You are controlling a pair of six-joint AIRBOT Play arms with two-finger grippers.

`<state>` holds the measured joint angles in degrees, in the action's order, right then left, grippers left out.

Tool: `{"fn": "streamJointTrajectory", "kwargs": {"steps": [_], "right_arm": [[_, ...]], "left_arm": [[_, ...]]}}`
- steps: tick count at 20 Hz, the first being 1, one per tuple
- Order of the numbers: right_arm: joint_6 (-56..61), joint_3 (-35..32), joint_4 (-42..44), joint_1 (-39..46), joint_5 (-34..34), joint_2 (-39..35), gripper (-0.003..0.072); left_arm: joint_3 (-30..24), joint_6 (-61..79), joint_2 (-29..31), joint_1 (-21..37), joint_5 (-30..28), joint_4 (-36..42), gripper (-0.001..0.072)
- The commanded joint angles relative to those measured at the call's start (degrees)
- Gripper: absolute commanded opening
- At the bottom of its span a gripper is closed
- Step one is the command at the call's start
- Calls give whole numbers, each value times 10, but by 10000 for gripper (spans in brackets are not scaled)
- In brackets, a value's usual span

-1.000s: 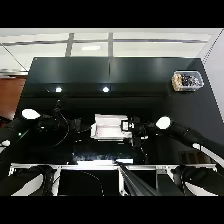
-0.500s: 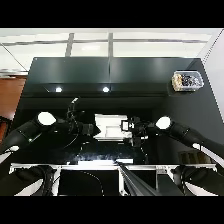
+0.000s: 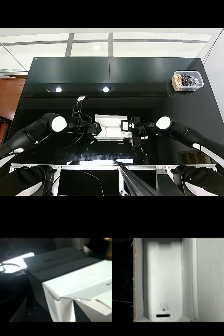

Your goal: Fold the box and place the chain.

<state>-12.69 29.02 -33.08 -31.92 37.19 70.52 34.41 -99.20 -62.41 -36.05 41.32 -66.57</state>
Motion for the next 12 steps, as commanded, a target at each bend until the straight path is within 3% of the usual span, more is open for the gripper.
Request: {"fn": "streamJointTrajectory", "kwargs": {"steps": [1, 6, 8, 12], "right_arm": [[0, 0, -2, 0, -4, 0, 477], [0, 0, -2, 0, -4, 0, 477], [0, 0, -2, 0, -4, 0, 477], [0, 0, -2, 0, -4, 0, 477]], "left_arm": [[36, -150, -18, -44, 43, -112, 692], [101, -201, -81, -68, 130, -135, 674], [124, -233, -102, -68, 156, -151, 601], [165, -289, -131, -95, 214, -191, 601]]}}
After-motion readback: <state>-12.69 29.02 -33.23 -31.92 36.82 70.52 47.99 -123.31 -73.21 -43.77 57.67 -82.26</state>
